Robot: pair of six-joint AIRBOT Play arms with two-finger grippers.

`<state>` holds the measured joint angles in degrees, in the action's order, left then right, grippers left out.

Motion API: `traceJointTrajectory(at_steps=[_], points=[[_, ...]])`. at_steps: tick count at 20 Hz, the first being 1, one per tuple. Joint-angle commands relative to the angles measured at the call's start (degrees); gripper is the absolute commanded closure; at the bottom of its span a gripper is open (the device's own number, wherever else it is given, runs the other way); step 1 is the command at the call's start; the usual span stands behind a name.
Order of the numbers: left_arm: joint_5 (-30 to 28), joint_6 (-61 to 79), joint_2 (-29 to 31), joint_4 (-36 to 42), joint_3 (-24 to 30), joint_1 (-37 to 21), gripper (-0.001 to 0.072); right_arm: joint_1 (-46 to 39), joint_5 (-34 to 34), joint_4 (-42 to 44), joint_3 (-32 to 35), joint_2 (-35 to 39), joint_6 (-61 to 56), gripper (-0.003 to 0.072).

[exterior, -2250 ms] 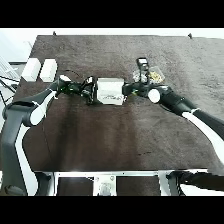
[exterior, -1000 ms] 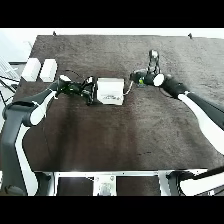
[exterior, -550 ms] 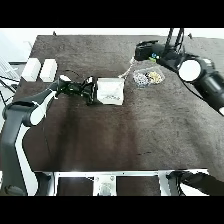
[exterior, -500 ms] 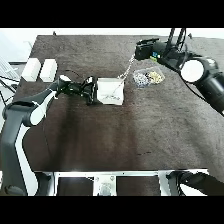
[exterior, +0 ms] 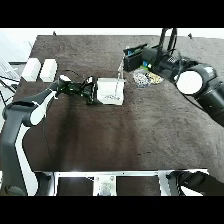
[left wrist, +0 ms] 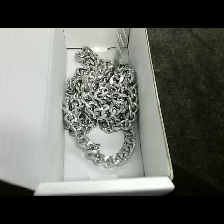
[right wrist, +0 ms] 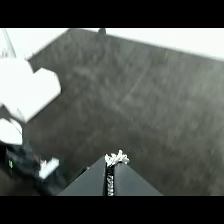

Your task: Fold the box and place the chain.

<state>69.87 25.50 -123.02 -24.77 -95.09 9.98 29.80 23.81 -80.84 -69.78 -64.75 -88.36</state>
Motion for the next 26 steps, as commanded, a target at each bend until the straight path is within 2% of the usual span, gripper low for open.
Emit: traceJointTrajectory(at_steps=[1, 6, 9, 10, 11, 12, 17, 18, 19, 21, 23, 24, 26], points=[[0.0, 0.0, 0.0, 0.0, 0.0, 0.0, 0.0421, 0.6, -2.7, 0.9, 4.1, -3.2, -0.5, 0.0678], [0.0, 0.0, 0.0, 0.0, 0.0, 0.0, 0.0421, 0.9, -12.4, 1.9, 10.4, -14.6, -3.1, 0.0677], [0.0, 0.0, 0.0, 0.0, 0.0, 0.0, 0.0421, 1.6, -12.7, 3.3, 10.4, -19.4, -3.1, 0.0674], [0.0, 0.0, 0.0, 0.0, 0.0, 0.0, 0.0421, 1.6, -12.7, 3.3, 10.4, -19.6, -3.1, 0.0592], [0.0, 0.0, 0.0, 0.0, 0.0, 0.0, 0.0421, 1.6, -12.7, 3.3, 10.4, -19.1, -3.1, 0.0362], [0.0, 0.0, 0.0, 0.0, 0.0, 0.0, 0.0421, 1.5, -12.7, 3.2, 10.3, -18.1, -2.8, 0.0205], [0.0, 0.0, 0.0, 0.0, 0.0, 0.0, 0.0421, -0.5, -12.2, -1.8, 10.3, -6.4, 5.0, 0.0198], [0.0, 0.0, 0.0, 0.0, 0.0, 0.0, 0.0421, -2.8, -12.5, -1.9, 10.3, -4.4, 5.0, 0.0215], [0.0, 0.0, 0.0, 0.0, 0.0, 0.0, 0.0422, -5.2, -12.4, -1.8, 10.0, -3.4, 5.1, 0.0301], [-0.1, 0.0, 0.0, 0.0, 0.0, 0.0, 0.0421, -10.5, -11.6, -1.7, 8.6, -4.1, 6.8, 0.0325], [-0.2, 0.0, 0.0, 0.0, 0.0, 0.0, 0.0421, -14.1, -6.8, 0.0, 5.5, -6.8, 11.4, 0.0325], [-0.2, 0.0, 0.0, 0.0, 0.0, 0.0, 0.0421, -15.3, -2.9, 2.9, 3.5, -8.8, 16.2, 0.0325], [-0.2, 0.0, 0.0, 0.0, 0.0, 0.0, 0.0421, -17.5, 6.2, 15.5, -1.2, -13.9, 31.6, 0.0325]])
